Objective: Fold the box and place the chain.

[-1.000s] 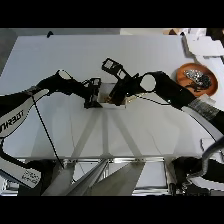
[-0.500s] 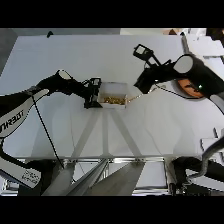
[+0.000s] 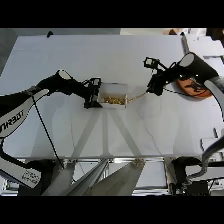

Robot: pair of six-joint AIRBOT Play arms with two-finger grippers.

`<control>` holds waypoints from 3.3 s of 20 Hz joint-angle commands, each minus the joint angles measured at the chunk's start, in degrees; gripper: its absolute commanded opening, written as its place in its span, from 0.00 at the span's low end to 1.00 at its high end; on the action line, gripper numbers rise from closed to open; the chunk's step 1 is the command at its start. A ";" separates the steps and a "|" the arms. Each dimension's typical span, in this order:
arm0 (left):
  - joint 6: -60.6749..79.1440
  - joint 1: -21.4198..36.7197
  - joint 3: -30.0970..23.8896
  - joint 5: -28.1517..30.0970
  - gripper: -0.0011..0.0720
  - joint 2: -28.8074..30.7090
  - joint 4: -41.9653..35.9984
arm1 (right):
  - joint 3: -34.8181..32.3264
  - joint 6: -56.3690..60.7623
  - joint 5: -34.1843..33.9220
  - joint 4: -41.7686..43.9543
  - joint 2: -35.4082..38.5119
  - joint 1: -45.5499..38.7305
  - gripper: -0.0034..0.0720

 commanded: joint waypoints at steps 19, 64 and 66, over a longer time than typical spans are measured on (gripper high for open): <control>0.02 0.07 0.02 0.00 0.39 0.02 0.00 | 2.58 -10.64 -3.82 -6.16 -9.20 9.09 0.33; 0.02 0.04 0.02 -0.02 0.39 0.02 0.00 | 2.62 58.95 -16.63 -28.06 4.61 38.49 0.05; 0.02 0.07 0.02 0.00 0.39 0.02 0.00 | 2.62 59.14 -15.17 -27.91 2.67 38.49 0.06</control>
